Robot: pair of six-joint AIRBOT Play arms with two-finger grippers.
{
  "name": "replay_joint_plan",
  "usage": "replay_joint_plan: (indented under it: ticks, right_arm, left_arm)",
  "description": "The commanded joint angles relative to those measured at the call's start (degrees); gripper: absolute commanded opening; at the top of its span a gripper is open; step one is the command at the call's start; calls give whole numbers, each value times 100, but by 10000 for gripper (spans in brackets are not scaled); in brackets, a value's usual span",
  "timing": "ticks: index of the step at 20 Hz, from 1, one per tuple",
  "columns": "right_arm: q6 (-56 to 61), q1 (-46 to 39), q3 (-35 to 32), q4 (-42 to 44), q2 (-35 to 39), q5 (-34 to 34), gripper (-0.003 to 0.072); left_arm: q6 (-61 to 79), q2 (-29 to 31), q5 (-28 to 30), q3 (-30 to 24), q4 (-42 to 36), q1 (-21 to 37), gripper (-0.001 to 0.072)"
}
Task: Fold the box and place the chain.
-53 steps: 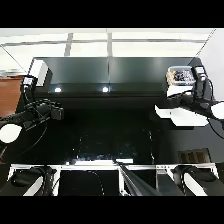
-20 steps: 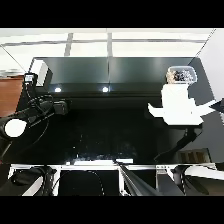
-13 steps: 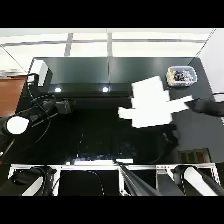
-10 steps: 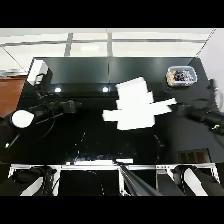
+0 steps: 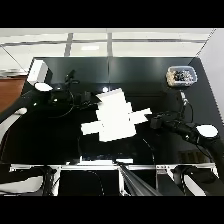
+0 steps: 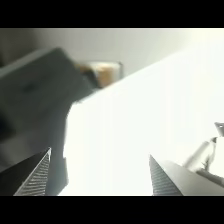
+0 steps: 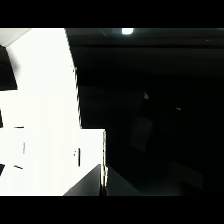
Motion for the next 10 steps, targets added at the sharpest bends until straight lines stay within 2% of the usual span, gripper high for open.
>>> replay_joint_plan:
  ticks: [1,6,7,8,10]
  right_arm:
    - [44,284,-35,39,17,-236,15]
    - [44,284,-35,37,17,-227,15]
    - [42,284,-37,37,17,-227,15]
    - [44,284,-35,39,17,-223,15]
    - [42,284,-37,37,17,-221,15]
  left_arm:
    - [212,-796,-763,546,-280,-105,707]
    - [691,-1578,-2450,1252,-212,-297,692]
    - [960,-1650,-2723,1346,-181,-317,665]
    - [1126,-1690,-2896,1443,50,-321,598]
    - [1137,-1707,-2876,1641,911,-398,491]
